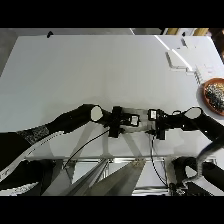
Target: Fold the box and place the chain.
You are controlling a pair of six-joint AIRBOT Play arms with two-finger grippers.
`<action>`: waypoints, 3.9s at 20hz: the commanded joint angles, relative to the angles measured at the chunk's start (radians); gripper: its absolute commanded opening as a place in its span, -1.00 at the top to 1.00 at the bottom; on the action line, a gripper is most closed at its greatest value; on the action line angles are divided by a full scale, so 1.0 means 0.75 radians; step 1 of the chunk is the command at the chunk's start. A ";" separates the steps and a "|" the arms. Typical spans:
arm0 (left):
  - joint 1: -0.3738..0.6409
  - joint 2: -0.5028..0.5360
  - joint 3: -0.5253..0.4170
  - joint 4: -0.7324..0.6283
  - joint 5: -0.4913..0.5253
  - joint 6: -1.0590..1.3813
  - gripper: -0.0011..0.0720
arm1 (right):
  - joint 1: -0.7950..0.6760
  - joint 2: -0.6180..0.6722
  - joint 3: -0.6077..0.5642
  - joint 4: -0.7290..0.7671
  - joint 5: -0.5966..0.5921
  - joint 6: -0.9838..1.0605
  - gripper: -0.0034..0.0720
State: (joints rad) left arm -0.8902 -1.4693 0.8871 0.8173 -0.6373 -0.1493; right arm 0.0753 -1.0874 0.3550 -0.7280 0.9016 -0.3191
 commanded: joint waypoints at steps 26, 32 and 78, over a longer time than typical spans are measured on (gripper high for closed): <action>0.255 0.045 -0.174 0.101 -0.191 -1.922 0.97 | 0.001 0.001 0.000 0.003 -0.001 0.005 0.12; 0.223 0.088 -0.174 -0.033 -0.173 -1.892 0.96 | 0.001 0.001 0.000 0.003 -0.001 0.005 0.12; 0.150 0.173 -0.045 0.013 -0.200 -2.086 0.39 | 0.001 0.001 0.000 0.003 -0.001 0.005 0.12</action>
State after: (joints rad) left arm -0.7624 -1.3384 0.8509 0.8165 -0.7895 -1.6798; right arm 0.0757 -1.0874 0.3550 -0.7261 0.9012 -0.3161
